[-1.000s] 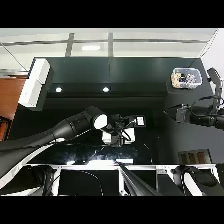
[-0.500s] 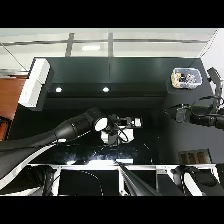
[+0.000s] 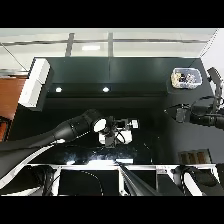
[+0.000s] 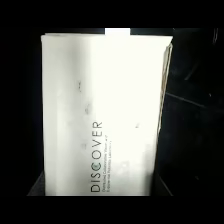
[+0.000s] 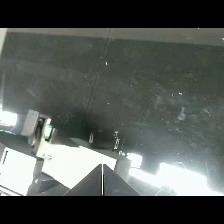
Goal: Fold the box and place the chain.
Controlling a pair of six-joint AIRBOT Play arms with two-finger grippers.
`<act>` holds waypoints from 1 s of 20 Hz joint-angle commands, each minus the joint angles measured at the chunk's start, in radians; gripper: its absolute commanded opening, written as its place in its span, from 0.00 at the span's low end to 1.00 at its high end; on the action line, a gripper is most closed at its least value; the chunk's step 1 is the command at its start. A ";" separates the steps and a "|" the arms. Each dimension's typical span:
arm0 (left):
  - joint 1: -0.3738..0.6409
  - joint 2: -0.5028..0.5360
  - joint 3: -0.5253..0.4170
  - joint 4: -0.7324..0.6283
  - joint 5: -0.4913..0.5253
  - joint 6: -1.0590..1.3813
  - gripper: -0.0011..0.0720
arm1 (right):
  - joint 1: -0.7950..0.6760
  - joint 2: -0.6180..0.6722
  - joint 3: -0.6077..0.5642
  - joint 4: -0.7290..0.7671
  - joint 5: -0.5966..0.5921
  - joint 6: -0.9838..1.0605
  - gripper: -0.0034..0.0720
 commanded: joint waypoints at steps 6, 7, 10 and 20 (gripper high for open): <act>0.364 0.139 0.005 0.090 -0.367 -0.297 0.32 | -0.001 0.000 0.000 0.001 0.003 0.000 0.07; 0.460 0.155 0.004 0.106 -0.422 -0.330 0.32 | -0.001 0.000 0.000 0.001 0.005 0.000 0.07; 0.775 0.201 -0.016 0.161 -0.521 -0.465 0.32 | -0.001 0.000 0.000 0.001 0.008 0.000 0.07; 1.525 0.284 -0.046 0.177 -0.496 -0.470 0.32 | -0.001 0.000 0.000 0.000 -0.001 -0.004 0.07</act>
